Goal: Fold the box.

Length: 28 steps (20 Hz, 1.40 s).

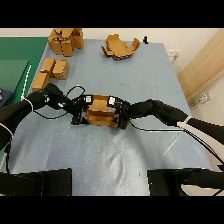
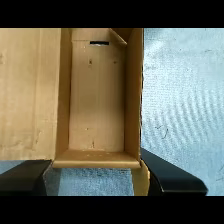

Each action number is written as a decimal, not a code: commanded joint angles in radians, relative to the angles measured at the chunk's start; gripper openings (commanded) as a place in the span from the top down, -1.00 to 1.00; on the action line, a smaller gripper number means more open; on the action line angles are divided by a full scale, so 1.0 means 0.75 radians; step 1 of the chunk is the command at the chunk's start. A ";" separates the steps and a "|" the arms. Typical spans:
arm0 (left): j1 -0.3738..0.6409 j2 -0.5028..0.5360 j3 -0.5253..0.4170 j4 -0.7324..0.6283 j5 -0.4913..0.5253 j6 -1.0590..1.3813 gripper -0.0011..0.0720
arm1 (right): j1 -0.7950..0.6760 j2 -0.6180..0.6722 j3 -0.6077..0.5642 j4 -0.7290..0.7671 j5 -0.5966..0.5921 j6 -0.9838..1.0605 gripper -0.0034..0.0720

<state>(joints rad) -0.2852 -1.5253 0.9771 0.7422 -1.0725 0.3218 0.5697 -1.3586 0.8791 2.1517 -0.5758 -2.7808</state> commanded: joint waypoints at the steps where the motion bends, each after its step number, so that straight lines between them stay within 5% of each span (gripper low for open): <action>1: 0.001 -0.001 0.001 -0.003 0.000 -0.002 0.15 | 0.036 -0.009 0.033 0.031 -0.001 -0.008 0.49; 14: 0.000 -0.001 0.001 -0.003 0.000 -0.002 0.15 | 0.075 -0.106 0.034 0.132 -0.008 -0.006 0.47; 15: 0.000 -0.001 0.001 -0.003 0.000 -0.002 0.15 | 0.078 -0.113 0.035 0.147 -0.007 -0.006 0.41; 17: 0.000 -0.001 0.001 -0.003 0.000 -0.002 0.15 | 0.082 -0.115 0.036 0.155 0.009 -0.005 -0.49; 18: 0.000 -0.001 0.001 -0.003 -0.001 -0.002 0.15 | 0.082 -0.115 0.037 0.155 0.022 0.000 -0.55; 20: -0.001 -0.001 0.001 -0.004 0.000 -0.002 0.15 | 0.082 -0.115 0.037 0.155 0.037 0.002 -0.52; 22: -0.001 -0.001 0.001 -0.004 0.000 -0.002 0.15 | 0.082 -0.115 0.038 0.155 0.039 0.002 0.01; 26: -0.001 -0.001 0.001 -0.005 0.001 -0.002 0.15 | 0.082 -0.115 0.038 0.155 0.039 0.001 0.18; 28: -0.001 -0.001 0.001 -0.005 0.001 -0.001 0.15 | 0.082 -0.115 0.038 0.155 0.040 0.001 0.54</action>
